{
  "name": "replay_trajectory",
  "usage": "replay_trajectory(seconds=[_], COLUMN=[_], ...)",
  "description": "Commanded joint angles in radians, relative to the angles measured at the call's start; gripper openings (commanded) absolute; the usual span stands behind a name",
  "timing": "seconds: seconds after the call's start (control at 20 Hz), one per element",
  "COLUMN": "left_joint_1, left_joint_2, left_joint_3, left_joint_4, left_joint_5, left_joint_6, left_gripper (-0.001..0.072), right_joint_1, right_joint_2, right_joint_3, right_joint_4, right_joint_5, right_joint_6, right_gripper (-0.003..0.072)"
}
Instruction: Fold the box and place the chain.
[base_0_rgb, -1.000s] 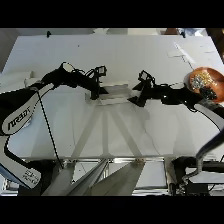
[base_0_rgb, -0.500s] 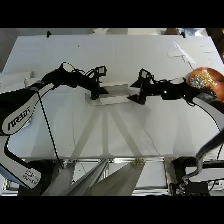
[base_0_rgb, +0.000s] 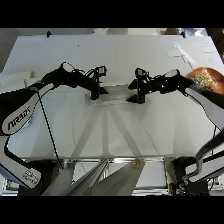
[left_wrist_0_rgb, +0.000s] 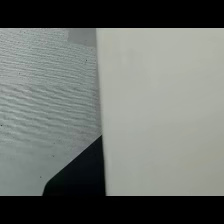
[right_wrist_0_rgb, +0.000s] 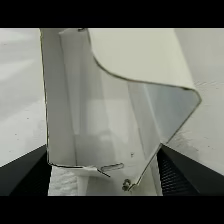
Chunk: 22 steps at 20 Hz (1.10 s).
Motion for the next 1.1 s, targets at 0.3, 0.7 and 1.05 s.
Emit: replay_trajectory(seconds=[0.3,0.7,1.05], left_joint_1=[-0.001,-0.001,-0.001], left_joint_2=[0.000,0.000,0.000], left_joint_3=[0.000,0.000,0.000], left_joint_4=[0.000,0.000,0.000], left_joint_5=[0.001,0.001,0.001], left_joint_6=[0.000,0.000,0.000], left_gripper=[0.0013,0.0013,0.0013], right_joint_1=[0.000,0.000,0.000], right_joint_2=[-0.046,-0.046,-0.074], right_joint_3=[0.067,0.093,0.156], right_joint_4=[-0.050,-0.078,-0.115], right_joint_5=[0.075,0.029,0.150], right_joint_6=[0.024,0.089,0.096], right_gripper=[0.0689,0.0689,0.0689])
